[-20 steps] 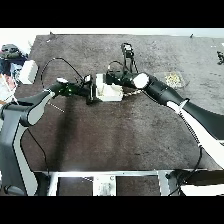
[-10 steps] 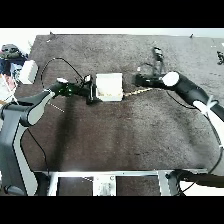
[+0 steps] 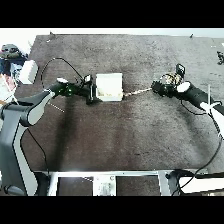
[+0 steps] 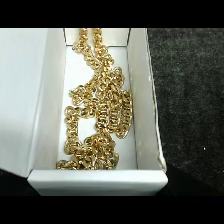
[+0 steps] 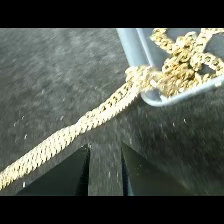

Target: Fold the box and place the chain.

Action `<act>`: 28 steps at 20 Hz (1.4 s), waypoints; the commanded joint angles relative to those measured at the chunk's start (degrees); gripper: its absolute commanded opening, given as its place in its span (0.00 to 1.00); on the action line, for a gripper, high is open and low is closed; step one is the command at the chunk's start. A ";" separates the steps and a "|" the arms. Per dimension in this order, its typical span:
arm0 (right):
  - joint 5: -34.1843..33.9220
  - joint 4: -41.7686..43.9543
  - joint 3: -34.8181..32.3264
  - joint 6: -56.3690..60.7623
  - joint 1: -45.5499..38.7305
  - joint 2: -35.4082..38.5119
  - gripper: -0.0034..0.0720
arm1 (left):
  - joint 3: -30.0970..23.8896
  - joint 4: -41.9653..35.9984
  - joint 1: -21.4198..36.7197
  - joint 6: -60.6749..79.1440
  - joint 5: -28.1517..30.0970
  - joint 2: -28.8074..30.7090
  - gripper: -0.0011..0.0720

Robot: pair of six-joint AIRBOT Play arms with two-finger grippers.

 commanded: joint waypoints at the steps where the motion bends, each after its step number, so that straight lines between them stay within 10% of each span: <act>1: -3.91 2.86 2.16 0.31 -0.15 -4.79 0.34 | 0.04 0.02 -0.04 0.02 0.02 0.02 0.65; 5: -5.68 4.28 5.46 0.28 -0.07 -8.55 0.31 | 0.04 0.02 -0.04 0.02 0.02 0.02 0.65; 6: -6.88 4.28 5.62 0.28 -0.04 -8.70 0.07 | 0.04 0.02 -0.04 0.02 0.00 0.02 0.65; 7: -6.80 4.28 5.75 0.24 0.09 -8.46 0.06 | 0.04 0.02 -0.04 0.02 0.02 0.02 0.65; 13: 3.43 4.22 5.73 -5.88 6.38 5.18 0.06 | 0.04 0.02 -0.04 0.02 0.02 0.02 0.65; 18: -2.60 2.64 5.75 -6.86 18.27 19.02 0.06 | 0.04 0.02 -0.04 0.02 0.04 0.02 0.65; 28: -10.78 1.03 10.88 -6.80 31.74 19.93 0.06 | 0.04 0.02 -0.04 0.02 0.02 0.02 0.65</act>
